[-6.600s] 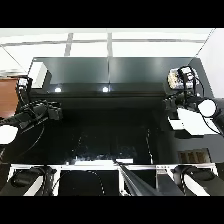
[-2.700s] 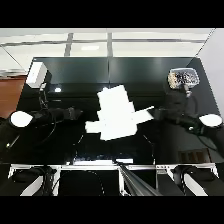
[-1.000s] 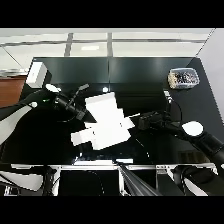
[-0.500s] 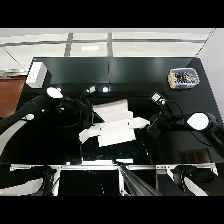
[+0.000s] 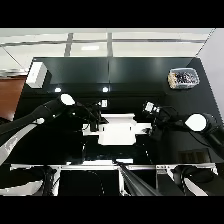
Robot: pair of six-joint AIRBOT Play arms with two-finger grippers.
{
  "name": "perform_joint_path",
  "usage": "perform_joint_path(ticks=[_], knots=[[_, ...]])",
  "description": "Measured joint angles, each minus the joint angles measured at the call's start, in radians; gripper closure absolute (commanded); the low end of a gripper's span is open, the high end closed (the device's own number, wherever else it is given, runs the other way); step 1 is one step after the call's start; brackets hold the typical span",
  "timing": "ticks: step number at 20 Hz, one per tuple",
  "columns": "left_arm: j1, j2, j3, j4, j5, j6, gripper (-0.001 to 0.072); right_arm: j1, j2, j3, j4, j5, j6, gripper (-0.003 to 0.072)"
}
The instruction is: Fold the box and place the chain.
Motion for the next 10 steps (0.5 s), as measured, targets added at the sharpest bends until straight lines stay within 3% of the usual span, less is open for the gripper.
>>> perform_joint_path(ticks=[10], knots=[[-0.007,-0.032,0.000,0.016,0.030,0.010,0.0687,0.085,-0.001,-0.033,0.013,0.005,-0.108,-0.0030]])
